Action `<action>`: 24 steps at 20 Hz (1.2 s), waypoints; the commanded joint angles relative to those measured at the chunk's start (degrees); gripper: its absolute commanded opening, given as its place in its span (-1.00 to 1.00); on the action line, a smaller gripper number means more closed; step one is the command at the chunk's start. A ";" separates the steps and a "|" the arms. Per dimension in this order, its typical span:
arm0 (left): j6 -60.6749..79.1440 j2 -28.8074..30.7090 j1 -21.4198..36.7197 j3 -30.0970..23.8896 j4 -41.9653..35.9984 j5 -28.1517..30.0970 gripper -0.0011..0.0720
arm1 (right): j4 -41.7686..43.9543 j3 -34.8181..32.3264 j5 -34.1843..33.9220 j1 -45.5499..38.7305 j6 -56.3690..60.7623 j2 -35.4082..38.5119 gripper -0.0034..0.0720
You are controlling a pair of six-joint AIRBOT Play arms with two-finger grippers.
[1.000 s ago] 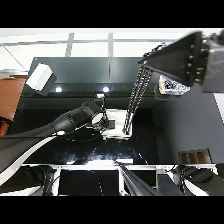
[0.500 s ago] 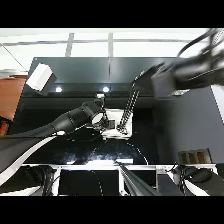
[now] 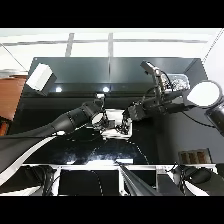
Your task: Fold the box and place the chain.
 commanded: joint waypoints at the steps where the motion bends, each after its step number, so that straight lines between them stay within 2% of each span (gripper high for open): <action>1: 0.02 -0.02 0.02 -0.02 0.02 -0.04 -0.89 | -0.35 -1.62 -1.03 -0.09 1.49 0.11 0.42; 7: 0.00 0.00 0.04 0.33 0.02 -0.44 -0.89 | -6.49 0.52 4.50 -16.79 1.44 4.39 0.42; 10: -0.07 0.00 0.02 1.42 -0.02 -0.26 -0.88 | -11.65 0.50 6.75 -20.35 1.49 4.37 0.42; 11: -0.04 0.02 0.02 2.25 -0.02 -0.76 -0.63 | -13.22 0.50 6.88 -20.35 1.70 4.37 0.42; 12: -0.02 0.02 0.02 3.34 -0.02 -1.73 -0.08 | -13.88 0.50 6.86 -20.35 1.97 4.37 0.42; 13: 0.48 0.04 0.04 4.48 0.15 -2.97 0.35 | -14.21 0.50 6.84 -20.35 2.14 4.37 0.42; 14: 1.90 0.07 0.02 5.75 0.22 -4.42 0.55 | -14.49 0.50 6.84 -20.35 2.19 4.37 0.42; 17: 12.52 1.64 0.02 8.96 0.24 -10.23 0.57 | -16.90 0.50 6.91 -20.35 3.52 4.37 0.42; 20: 30.23 7.87 1.22 8.37 0.26 -16.02 0.57 | -19.15 0.50 7.72 -20.35 4.04 4.37 0.42; 22: 43.21 11.43 5.33 7.63 -0.26 -23.98 0.56 | -20.85 0.48 8.46 -20.35 4.02 4.37 0.42; 24: 51.89 16.61 12.39 5.18 -6.08 -24.74 0.57 | -21.64 0.42 9.11 -20.35 4.04 4.37 0.42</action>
